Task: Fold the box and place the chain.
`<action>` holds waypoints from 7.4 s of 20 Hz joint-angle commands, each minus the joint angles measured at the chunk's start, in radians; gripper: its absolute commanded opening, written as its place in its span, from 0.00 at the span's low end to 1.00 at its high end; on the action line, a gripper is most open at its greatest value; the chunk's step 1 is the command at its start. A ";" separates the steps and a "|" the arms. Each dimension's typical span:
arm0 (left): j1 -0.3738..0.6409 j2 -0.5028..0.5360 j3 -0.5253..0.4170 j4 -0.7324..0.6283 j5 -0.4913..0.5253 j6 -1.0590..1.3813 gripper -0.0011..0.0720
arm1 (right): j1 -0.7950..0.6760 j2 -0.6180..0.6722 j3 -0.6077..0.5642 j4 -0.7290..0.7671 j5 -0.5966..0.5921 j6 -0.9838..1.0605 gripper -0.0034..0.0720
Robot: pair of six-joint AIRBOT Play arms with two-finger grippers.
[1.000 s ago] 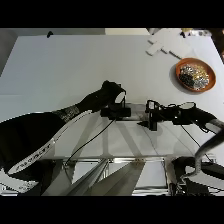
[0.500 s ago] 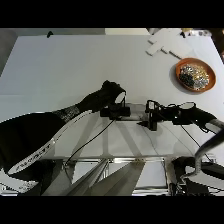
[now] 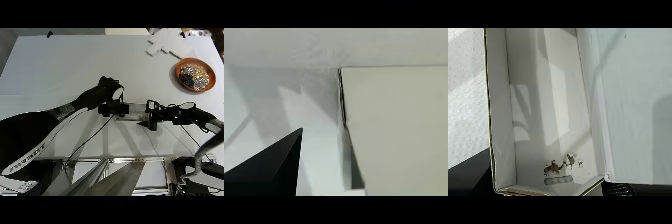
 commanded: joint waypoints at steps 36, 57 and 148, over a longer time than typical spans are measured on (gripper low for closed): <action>0.317 0.175 -0.571 -0.851 0.446 2.617 0.98 | 0.000 0.000 0.000 0.000 0.000 0.000 0.57; 0.285 0.114 -0.571 -1.026 0.492 2.709 0.98 | 0.000 0.000 0.000 0.000 0.000 0.000 0.57; 0.284 0.141 -0.571 -0.882 0.520 2.533 0.02 | 0.001 0.529 0.000 0.110 0.164 0.617 0.06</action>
